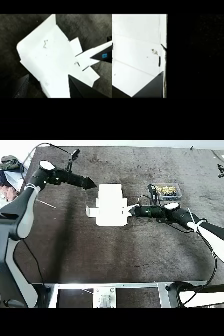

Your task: Fold the box and place the chain.

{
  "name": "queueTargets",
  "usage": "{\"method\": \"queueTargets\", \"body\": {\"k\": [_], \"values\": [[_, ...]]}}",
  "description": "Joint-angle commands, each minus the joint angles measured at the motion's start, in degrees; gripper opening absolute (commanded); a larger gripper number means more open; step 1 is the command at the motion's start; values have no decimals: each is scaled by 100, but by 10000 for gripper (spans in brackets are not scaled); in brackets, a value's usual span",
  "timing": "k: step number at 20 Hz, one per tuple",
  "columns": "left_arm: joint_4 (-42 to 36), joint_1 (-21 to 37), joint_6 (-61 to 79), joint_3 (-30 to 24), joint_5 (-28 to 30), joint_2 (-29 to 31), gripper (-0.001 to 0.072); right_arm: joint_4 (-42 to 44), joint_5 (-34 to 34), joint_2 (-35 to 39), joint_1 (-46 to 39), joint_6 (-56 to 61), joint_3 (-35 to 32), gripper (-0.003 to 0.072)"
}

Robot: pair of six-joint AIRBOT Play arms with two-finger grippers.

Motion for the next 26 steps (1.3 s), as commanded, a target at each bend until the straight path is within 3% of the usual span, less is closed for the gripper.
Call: {"method": "queueTargets", "body": {"k": [1,16,21,26], "values": [[201,-140,-262,461,-310,-570,547,0,28,4,4,-79,0,10],[570,-332,-479,461,-313,-844,554,-42,74,4,4,-144,0,10],[-35,-476,-527,461,-699,-1014,554,-44,72,4,4,-166,0,11],[-26,-463,-466,461,-1082,-1060,531,-44,46,7,2,-212,0,10]]}}
